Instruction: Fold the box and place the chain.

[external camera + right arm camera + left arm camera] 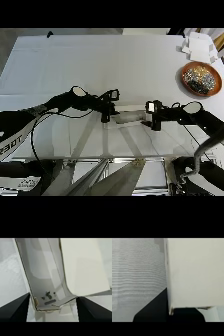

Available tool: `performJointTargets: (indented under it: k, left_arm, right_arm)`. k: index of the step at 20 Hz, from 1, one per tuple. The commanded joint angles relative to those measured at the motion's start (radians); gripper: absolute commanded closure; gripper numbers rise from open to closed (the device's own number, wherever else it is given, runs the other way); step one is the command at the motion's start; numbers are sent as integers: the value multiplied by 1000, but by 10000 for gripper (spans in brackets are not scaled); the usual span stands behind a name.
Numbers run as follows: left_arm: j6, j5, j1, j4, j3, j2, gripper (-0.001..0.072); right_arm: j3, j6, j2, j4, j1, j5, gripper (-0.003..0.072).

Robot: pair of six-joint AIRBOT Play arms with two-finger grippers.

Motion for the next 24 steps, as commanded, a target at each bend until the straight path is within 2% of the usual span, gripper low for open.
performJointTargets:
  k: [1,8,12,24]
  left_arm:
    - [-1,1,0,0,-1,0,698]
    - [-1,1,0,0,-1,0,698]
    - [-1,1,0,0,-1,0,698]
    - [-1,1,0,0,-1,0,698]
  right_arm:
    - [5,-3,-10,-31,0,87,98]
    - [4,8,-10,-60,0,131,98]
    - [4,4,-11,-48,0,118,76]
    - [4,-42,-107,14,32,90,78]
